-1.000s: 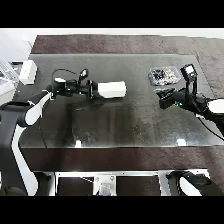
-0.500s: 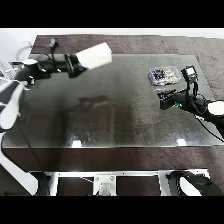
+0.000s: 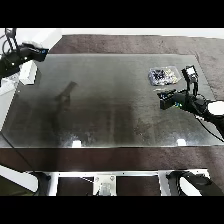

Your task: Fold the box and place the chain.

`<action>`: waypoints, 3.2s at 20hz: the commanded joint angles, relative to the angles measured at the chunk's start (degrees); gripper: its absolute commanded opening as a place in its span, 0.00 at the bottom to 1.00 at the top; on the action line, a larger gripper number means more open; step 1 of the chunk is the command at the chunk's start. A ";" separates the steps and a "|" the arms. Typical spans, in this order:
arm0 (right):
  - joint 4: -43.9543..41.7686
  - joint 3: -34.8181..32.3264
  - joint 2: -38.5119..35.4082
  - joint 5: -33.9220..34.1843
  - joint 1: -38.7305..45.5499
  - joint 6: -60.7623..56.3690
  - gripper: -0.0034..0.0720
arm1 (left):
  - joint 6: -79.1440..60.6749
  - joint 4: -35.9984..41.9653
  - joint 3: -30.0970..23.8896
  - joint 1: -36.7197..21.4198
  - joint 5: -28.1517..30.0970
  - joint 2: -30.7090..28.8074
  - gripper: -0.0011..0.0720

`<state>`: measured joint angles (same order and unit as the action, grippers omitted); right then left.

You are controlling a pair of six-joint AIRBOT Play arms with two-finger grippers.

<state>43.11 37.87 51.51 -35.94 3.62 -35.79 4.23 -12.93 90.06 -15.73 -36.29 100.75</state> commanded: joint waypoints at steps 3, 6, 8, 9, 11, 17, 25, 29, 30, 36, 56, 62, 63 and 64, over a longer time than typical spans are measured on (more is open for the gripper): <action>-0.02 -0.02 0.02 0.07 0.04 -0.02 0.05 | 5.25 -2.43 -10.73 -0.98 25.42 -0.35 0.04; -0.26 -0.02 0.02 0.22 0.04 -0.04 0.05 | 1.38 -1.68 -13.03 -0.98 25.31 0.24 0.04; -1.09 -0.04 0.02 0.39 -0.04 -0.04 0.05 | 1.36 -1.62 -13.07 -0.98 23.80 1.29 0.04; -1.62 -0.04 0.02 0.39 -0.02 -0.02 0.05 | 1.68 -1.60 -13.18 -0.96 23.85 1.70 0.04; -2.19 -0.04 0.02 0.44 -0.02 -0.02 0.05 | 3.76 -1.60 -13.18 -0.98 26.18 2.49 0.04; -3.72 -0.04 0.02 0.44 -0.04 -0.02 0.05 | 5.29 -1.49 -13.16 -0.96 24.44 3.72 0.04; -3.72 -0.04 0.02 0.44 -0.04 -0.02 0.05 | 7.78 -0.37 -13.16 0.39 22.18 4.74 0.04; -3.69 -0.04 0.02 0.44 -0.02 -0.02 0.05 | 7.85 -0.28 -13.16 0.39 22.73 4.74 0.58; -3.69 -0.04 0.02 0.44 -0.02 -0.02 0.05 | 7.96 -0.11 -13.16 0.39 22.69 4.74 0.83; -3.69 -0.04 0.02 0.44 -0.02 0.00 0.53 | 7.85 -0.17 -13.16 0.39 23.41 4.72 0.99; -5.57 -3.93 -12.70 9.46 0.02 -0.02 0.05 | -15.89 11.43 -37.51 13.35 16.31 -39.54 0.03; -5.53 -17.00 -25.14 13.03 0.02 1.05 0.05 | -42.58 38.10 -62.73 14.45 9.07 -52.24 0.03; -5.53 -19.41 -27.19 13.03 0.02 1.33 0.05 | -43.39 39.80 -65.92 14.45 7.98 -52.85 0.03; -5.57 -22.05 -29.33 13.03 0.02 1.29 0.05 | -45.55 41.59 -68.76 14.45 7.15 -53.20 0.03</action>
<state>37.54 22.15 27.79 -23.70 3.62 -35.03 -32.05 19.27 30.70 -1.65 -25.39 51.03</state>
